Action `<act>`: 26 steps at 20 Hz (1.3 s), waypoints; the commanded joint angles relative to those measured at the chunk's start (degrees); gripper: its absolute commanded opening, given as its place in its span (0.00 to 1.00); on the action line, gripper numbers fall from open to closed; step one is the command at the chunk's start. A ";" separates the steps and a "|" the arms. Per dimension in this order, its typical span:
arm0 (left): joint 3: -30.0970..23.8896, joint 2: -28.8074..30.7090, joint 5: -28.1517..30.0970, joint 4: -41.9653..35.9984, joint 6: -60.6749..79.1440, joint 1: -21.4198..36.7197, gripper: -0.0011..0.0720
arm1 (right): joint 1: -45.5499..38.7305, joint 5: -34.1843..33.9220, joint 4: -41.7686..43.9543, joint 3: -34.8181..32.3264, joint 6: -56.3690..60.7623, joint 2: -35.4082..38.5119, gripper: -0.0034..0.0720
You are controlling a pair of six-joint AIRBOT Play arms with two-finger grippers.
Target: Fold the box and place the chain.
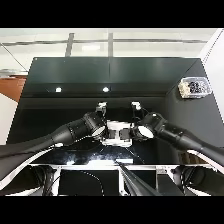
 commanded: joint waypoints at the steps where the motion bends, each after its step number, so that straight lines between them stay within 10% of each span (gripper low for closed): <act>1: -0.02 0.00 -0.11 0.00 -0.04 0.04 0.06 | -0.48 2.73 0.11 0.07 -2.75 6.80 0.71; 8: -0.02 0.00 -0.07 -0.02 -0.02 0.04 0.06 | -10.58 13.31 -2.56 0.17 -10.60 27.17 0.71; 14: -0.02 0.00 -0.07 0.00 -0.04 0.04 0.06 | -34.56 14.99 -33.59 -0.55 -15.08 28.59 0.72; 15: -0.02 0.00 -0.07 0.00 -0.04 0.04 0.06 | -40.24 10.80 -32.96 -0.55 -16.39 27.36 0.97; 16: -0.02 0.00 -0.07 0.00 -0.04 0.04 0.06 | -45.24 6.51 -30.84 -0.52 -17.66 25.77 1.00; 20: -0.02 0.00 -0.11 -0.02 -0.02 0.04 0.06 | -62.45 -7.21 -10.34 3.89 -24.57 13.29 1.00; 26: -0.02 0.00 -0.04 0.00 -0.02 0.04 0.06 | -72.02 0.11 10.27 28.02 -27.02 -14.12 0.99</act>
